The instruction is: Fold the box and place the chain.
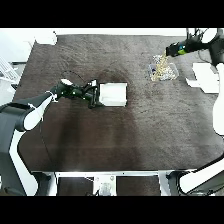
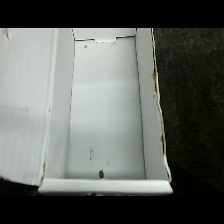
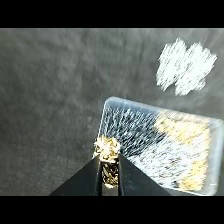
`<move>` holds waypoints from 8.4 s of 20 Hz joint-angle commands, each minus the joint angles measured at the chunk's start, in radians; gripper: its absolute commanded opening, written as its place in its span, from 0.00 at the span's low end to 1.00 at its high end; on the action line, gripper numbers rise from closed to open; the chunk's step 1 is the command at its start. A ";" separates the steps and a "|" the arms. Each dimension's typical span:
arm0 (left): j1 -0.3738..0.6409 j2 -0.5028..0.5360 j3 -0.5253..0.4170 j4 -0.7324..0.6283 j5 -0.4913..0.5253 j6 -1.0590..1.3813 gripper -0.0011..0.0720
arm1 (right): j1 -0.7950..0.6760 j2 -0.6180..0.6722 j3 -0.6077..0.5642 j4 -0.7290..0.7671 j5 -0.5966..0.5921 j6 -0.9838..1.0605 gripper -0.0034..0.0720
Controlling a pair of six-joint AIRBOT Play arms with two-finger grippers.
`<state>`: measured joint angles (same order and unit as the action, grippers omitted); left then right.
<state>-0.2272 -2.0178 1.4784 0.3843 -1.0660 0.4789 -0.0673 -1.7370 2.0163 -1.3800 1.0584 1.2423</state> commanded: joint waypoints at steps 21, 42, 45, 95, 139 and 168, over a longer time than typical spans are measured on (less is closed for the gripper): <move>0.001 0.001 0.000 0.000 0.000 0.000 0.51 | 0.220 0.310 0.000 -0.109 0.150 0.015 0.05; 0.001 0.001 0.000 0.000 0.000 0.000 0.51 | 0.492 0.310 -0.160 -0.075 0.290 0.041 0.05; 0.001 0.001 0.000 0.000 0.000 0.000 0.51 | 0.499 0.309 -0.224 -0.037 0.220 0.041 0.05; 0.001 0.001 0.000 0.000 0.000 0.000 0.51 | 0.051 -0.072 -0.578 0.127 -0.509 0.298 0.80; 0.001 0.001 0.000 0.000 0.000 0.000 0.51 | 0.523 0.521 -0.587 -0.069 -0.337 0.219 0.05; 0.001 0.001 0.000 0.000 0.000 0.000 0.51 | 0.391 0.340 -0.998 -0.091 -0.683 0.025 0.81</move>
<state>-0.2272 -2.0178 1.4784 0.3840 -1.0664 0.4789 0.3950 -1.4055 1.0187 -1.4147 0.3710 1.4204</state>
